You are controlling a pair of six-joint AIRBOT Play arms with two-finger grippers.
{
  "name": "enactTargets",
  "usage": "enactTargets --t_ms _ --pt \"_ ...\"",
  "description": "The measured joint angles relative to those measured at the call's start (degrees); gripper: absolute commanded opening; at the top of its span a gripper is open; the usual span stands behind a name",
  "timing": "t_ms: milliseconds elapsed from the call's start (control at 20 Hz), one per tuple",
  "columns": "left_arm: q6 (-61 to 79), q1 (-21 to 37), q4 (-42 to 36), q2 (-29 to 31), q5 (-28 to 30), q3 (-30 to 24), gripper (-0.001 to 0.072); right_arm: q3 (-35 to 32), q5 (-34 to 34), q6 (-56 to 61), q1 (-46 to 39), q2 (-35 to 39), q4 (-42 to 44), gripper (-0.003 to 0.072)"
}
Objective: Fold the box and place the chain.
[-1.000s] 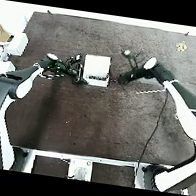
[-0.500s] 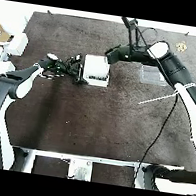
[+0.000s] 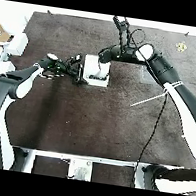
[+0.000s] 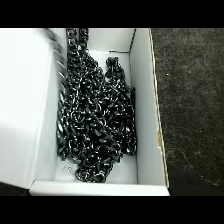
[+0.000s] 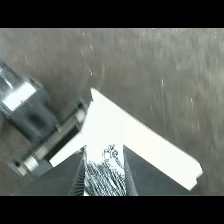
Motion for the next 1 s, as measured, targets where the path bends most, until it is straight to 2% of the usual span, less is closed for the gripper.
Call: enactTargets --t_ms 150,200,250,300,400,600,800,1000 --pt "0.0 0.0 0.0 0.0 0.0 0.0 0.0360 -0.4 4.3 1.5 -2.4 -0.4 -0.9 0.0271" --pt "0.0 0.0 0.0 0.0 0.0 0.0 0.0361 -0.6 6.7 2.1 -3.7 -0.6 -1.1 0.0226" --pt "0.0 0.0 0.0 0.0 0.0 0.0 0.0360 -0.7 8.0 2.8 -5.2 -0.7 -1.4 0.0099" --pt "0.0 0.0 0.0 0.0 0.0 0.0 0.0360 -1.0 9.3 3.5 -6.8 -0.6 -1.3 0.0017" --pt "0.0 0.0 0.0 0.0 0.0 0.0 0.0360 -3.0 11.0 4.2 -9.7 -0.8 -1.0 0.0011" --pt "0.0 0.0 0.0 0.0 0.0 0.0 0.0360 -10.6 6.1 4.0 -15.3 -2.4 4.3 -0.0001" --pt "0.0 0.0 0.0 0.0 0.0 0.0 0.0360 -13.7 4.2 -5.0 -17.4 -8.4 20.1 -0.0001" --pt "0.0 0.0 0.0 0.0 0.0 0.0 0.0360 -14.6 5.3 -15.0 -17.8 -14.4 37.2 -0.0001"
